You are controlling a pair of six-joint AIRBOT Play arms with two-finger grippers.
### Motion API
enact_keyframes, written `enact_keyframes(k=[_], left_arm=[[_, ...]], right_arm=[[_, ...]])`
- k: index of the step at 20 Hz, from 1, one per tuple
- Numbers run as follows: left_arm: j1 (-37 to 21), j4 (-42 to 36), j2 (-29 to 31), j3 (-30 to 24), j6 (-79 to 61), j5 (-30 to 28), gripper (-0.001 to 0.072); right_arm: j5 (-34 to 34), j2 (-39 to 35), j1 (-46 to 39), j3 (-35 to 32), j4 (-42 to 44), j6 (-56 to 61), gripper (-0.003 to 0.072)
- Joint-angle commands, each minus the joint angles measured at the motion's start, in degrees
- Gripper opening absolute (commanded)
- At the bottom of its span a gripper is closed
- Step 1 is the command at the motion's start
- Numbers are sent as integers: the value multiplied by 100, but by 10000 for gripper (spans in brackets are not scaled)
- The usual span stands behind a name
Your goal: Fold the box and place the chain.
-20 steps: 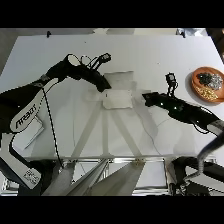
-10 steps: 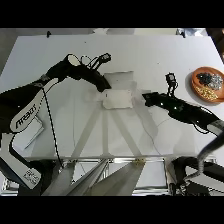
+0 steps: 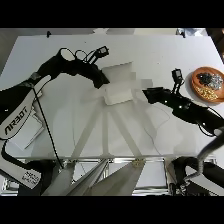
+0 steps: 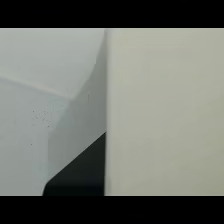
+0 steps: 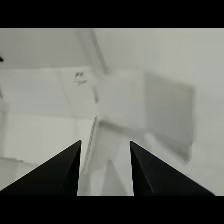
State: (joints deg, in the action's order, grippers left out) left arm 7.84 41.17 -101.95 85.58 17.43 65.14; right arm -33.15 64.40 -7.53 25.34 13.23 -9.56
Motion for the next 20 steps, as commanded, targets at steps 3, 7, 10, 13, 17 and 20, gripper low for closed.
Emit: enact_keyframes(k=[3,7,10,13,17,20], left_arm=[[-330,57,269,-4,-761,1257,2],[-267,282,-129,-35,-920,1244,2],[-144,262,-586,-35,-997,1082,3],[-7,199,-905,-35,-1001,656,3],[149,63,-994,-35,-1106,149,2],[205,-107,-997,-35,-1445,146,2]], right_arm=[[-63,-1276,-614,0,-74,7,340],[-35,-1665,-796,0,-1051,476,339],[-37,-1665,-796,0,-1836,1071,338],[-42,-1665,-796,0,-2245,1283,338],[-39,-1665,-796,0,-2269,1281,338],[-39,-1665,-796,0,-2271,1281,337]])
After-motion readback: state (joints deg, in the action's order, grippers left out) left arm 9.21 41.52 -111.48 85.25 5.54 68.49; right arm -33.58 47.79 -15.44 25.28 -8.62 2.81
